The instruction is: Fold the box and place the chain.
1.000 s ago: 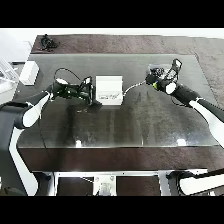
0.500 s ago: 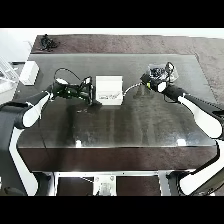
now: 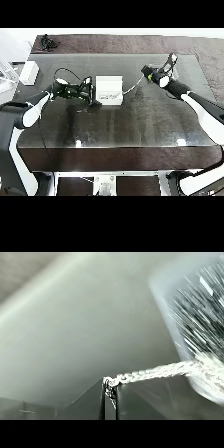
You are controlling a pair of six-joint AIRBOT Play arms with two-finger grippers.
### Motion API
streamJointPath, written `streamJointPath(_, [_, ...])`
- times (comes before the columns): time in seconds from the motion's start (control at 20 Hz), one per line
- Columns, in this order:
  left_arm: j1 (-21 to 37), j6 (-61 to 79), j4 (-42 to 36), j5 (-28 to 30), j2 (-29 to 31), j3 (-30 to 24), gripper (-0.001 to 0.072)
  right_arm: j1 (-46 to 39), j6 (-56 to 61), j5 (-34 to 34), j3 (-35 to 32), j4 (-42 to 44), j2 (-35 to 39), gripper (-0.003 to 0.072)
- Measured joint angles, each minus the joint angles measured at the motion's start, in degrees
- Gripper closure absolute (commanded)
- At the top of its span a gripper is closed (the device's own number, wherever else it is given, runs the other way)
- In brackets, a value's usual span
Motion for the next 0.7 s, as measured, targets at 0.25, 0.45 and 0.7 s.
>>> streamJointPath(0.25, [0.0, 0.0, 0.0, 0.0, 0.0, 0.0, 0.0401, 5.27, -9.11, -0.22, 0.0, -0.04, 15.76, 0.0677])
streamJointPath(0.45, [0.0, 0.0, 0.0, 0.0, 0.0, 0.0, 0.0401, 12.04, -17.27, -0.28, 0.0, -0.07, 25.9, 0.0677])
streamJointPath(0.7, [0.0, 0.0, 0.0, 0.0, 0.0, 0.0, 0.0401, 20.02, -23.47, -0.28, 0.0, -0.13, 31.58, 0.0677])
